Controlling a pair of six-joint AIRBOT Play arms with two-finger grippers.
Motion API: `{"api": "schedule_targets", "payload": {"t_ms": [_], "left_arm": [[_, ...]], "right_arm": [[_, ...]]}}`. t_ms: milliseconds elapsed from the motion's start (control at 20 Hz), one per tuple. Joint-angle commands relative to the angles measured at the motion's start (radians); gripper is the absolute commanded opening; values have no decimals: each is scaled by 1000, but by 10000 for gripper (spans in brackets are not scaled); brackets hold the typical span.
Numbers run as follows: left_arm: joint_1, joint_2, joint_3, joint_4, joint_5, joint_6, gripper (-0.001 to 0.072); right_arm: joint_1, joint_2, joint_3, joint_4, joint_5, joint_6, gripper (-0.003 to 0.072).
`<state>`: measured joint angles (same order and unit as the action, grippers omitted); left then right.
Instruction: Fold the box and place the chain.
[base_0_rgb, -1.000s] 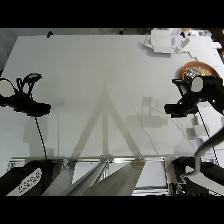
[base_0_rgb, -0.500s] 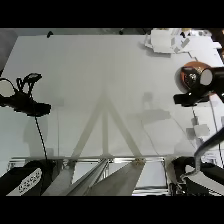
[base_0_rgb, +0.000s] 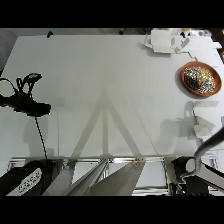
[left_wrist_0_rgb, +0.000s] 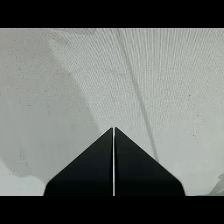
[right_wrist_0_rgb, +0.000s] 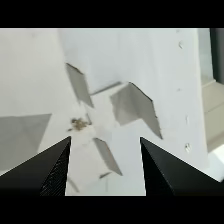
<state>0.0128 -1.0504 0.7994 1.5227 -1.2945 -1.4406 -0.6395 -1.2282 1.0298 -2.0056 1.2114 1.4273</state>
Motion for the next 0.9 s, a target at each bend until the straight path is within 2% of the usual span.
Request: {"api": "schedule_targets", "payload": {"t_ms": [0,100,300,400,500,700,750,800,850], "left_arm": [[-1,0,0,0,0,0,9],[-1,0,0,0,0,0,9],[-1,0,0,0,0,0,9],[-1,0,0,0,0,1,9],[-1,0,0,0,0,0,9],[-1,0,0,0,0,0,9],[-1,0,0,0,0,0,9],[-1,0,0,0,0,0,9],[-1,0,0,0,0,0,9]], "right_arm": [[-174,-53,3,-23,-20,-111,477],[-201,-85,3,-23,-27,-167,523],[-202,-145,3,-34,-70,-187,519],[-202,-196,3,-55,-67,-179,494],[-202,-243,3,-81,-68,-151,349],[-201,-308,3,-129,-74,-84,148],[-195,-311,3,-125,-72,-85,68],[-182,-309,3,-117,-63,-85,18],[-161,-307,3,-114,-42,-87,18]]}}
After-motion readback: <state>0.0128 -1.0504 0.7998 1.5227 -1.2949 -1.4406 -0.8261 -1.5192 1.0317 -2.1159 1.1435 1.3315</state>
